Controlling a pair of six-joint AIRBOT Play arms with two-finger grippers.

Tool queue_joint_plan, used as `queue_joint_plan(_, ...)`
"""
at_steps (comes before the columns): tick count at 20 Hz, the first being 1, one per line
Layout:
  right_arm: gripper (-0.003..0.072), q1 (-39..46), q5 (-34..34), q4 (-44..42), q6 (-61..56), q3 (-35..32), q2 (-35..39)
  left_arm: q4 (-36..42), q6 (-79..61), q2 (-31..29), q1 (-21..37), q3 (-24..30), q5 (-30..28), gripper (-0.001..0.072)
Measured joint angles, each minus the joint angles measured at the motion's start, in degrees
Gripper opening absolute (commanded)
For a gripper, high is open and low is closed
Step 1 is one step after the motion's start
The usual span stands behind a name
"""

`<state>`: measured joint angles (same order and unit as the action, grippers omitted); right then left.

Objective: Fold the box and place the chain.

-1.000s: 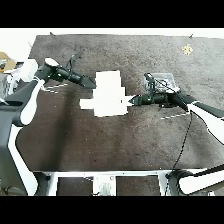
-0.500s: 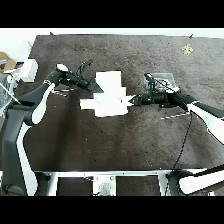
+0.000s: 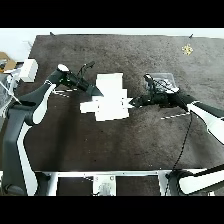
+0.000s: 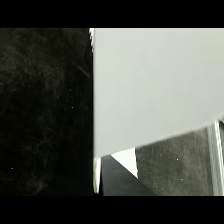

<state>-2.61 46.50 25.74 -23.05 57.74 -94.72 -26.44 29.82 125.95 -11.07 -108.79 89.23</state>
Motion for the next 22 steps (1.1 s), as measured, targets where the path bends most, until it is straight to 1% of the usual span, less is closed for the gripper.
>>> queue_joint_plan(2, 0.0333, 0.7, 0.4, 0.1, 0.7, 0.0, 1.3, -0.2, -2.1, 0.0, 0.0, -0.4, 0.6, 0.0008)
queue_joint_plan(5, 0.0332, 3.0, 0.4, -0.1, 2.0, 0.1, 5.4, -0.2, -5.9, 0.0, 0.0, -2.3, 0.1, 0.0009)
queue_joint_plan(9, 0.0332, 5.8, 0.5, 0.3, 3.0, 0.1, 10.1, -1.1, -13.1, -0.1, 0.0, -6.0, -2.9, 0.0009)
queue_joint_plan(13, 0.0332, 6.4, 0.6, 1.7, 3.6, 0.1, 11.6, -3.9, -22.8, -0.1, 0.0, -7.5, -6.4, 0.0009)
queue_joint_plan(18, 0.0332, 4.8, -0.1, 4.4, 4.0, 0.1, 12.1, -6.7, -29.0, 0.0, 0.0, -7.6, -11.2, 0.0007)
queue_joint_plan(22, 0.0332, 2.3, -3.1, 7.2, 4.0, 0.1, 12.2, -7.1, -33.0, 0.2, 0.0, -4.7, -13.1, 0.0007)
